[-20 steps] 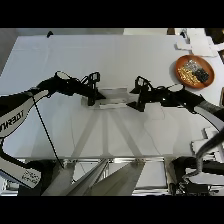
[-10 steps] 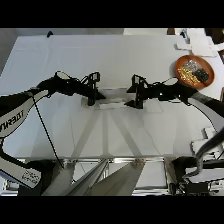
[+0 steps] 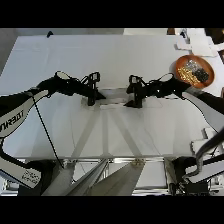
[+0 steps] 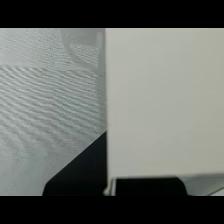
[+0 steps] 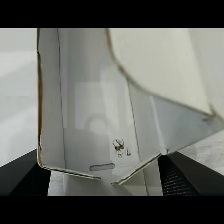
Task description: Fold the box and place the chain.
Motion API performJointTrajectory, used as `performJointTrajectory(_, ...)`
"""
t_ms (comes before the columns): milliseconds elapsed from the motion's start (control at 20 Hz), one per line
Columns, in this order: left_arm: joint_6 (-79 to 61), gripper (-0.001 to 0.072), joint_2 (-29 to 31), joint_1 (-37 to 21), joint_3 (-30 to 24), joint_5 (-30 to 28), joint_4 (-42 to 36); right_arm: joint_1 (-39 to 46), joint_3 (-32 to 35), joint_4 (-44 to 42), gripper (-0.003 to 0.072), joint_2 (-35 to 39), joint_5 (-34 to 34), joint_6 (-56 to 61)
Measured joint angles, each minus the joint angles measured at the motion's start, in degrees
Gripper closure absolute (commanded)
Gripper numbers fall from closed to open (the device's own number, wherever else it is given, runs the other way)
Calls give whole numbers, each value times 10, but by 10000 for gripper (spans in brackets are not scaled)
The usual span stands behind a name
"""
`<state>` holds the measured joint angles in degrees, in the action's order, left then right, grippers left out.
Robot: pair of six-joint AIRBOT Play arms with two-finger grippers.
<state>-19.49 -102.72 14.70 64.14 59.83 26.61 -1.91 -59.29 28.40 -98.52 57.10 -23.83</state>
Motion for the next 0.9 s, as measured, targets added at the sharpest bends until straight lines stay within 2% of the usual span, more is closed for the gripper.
performJointTrajectory(450,0,694,0,0,0,0,0,0,-6,-18,-8,-17,21,-29)
performJointTrajectory(900,0,694,0,0,0,0,0,0,-31,14,-9,-33,59,-21)
